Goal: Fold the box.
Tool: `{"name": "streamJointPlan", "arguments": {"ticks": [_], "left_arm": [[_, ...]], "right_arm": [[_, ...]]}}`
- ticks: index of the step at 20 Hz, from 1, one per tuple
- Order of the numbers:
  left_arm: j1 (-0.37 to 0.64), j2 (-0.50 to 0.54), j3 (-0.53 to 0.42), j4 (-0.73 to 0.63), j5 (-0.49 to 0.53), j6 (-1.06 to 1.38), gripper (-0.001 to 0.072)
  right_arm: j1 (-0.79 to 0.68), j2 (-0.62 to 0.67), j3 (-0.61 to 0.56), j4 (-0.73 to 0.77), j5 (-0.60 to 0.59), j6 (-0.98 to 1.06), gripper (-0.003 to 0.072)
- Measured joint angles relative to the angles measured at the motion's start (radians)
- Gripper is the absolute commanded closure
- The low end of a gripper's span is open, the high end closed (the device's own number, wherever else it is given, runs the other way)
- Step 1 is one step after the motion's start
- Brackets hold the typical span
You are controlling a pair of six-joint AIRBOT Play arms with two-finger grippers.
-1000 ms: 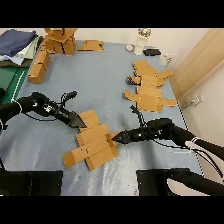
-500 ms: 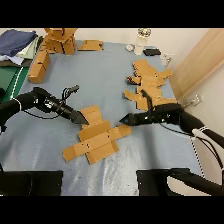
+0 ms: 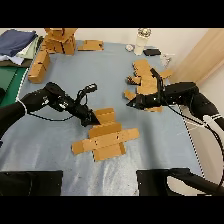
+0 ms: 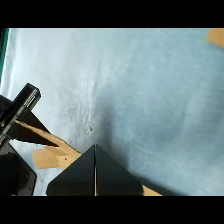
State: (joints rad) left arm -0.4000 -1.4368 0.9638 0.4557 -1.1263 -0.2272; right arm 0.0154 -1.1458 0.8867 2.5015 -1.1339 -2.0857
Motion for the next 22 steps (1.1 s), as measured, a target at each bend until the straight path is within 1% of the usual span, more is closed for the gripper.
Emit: {"name": "streamJointPlan", "arguments": {"ticks": [2,7,9,12,15,19,22], "left_arm": [[-0.042,0.018,0.0,0.017,0.022,0.026,0.0699],[-0.119,0.045,-0.005,0.11,0.092,0.029,0.0702],[-0.14,0.072,-0.034,0.129,0.132,0.026,0.0702],[-0.176,0.135,-0.106,0.141,0.211,0.043,0.0701],[-0.204,0.186,-0.158,0.145,0.265,0.064,0.0697],[-0.219,0.213,-0.183,0.149,0.293,0.075,0.0695],[-0.22,0.219,-0.189,0.154,0.287,0.079,0.0696]], "right_arm": [[0.041,0.0,-0.01,-0.023,0.027,0.025,0.0684],[0.117,0.0,-0.045,-0.06,0.106,0.063,0.0684],[0.128,0.0,-0.054,-0.067,0.127,0.073,0.0684],[0.138,0.0,-0.061,-0.076,0.152,0.082,0.0684],[0.14,0.0,-0.063,-0.079,0.177,0.086,0.0684],[0.142,0.0,-0.064,-0.081,0.193,0.088,0.0684],[0.142,0.0,-0.064,-0.082,0.197,0.089,0.0684]]}}
